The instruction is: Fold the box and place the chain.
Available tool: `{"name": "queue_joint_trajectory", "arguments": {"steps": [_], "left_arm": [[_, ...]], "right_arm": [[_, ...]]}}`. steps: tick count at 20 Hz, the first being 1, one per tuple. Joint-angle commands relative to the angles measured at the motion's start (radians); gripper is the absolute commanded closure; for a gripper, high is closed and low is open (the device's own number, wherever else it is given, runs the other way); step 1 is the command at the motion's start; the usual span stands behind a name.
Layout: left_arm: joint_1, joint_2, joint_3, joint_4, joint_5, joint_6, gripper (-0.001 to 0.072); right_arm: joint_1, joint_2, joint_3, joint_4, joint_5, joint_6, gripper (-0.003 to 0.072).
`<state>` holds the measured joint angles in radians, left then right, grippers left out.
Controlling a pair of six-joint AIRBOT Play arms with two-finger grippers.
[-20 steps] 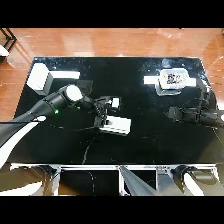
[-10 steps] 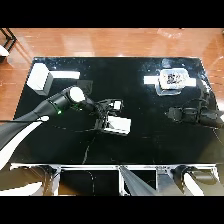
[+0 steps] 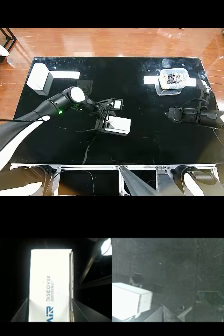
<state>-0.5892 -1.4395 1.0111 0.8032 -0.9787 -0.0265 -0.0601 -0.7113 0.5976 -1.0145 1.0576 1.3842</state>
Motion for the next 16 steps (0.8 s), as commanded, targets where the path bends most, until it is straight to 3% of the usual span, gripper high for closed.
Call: {"name": "queue_joint_trajectory", "arguments": {"steps": [1,16], "left_arm": [[0.000,-0.004,0.000,0.000,0.004,-0.005,0.0071],[-0.013,-0.031,0.000,0.060,0.006,-0.061,0.0072]], "right_arm": [[0.000,0.001,-0.001,0.000,0.000,0.000,0.0665],[0.000,0.001,-0.001,0.000,-0.003,0.000,0.0665]]}}
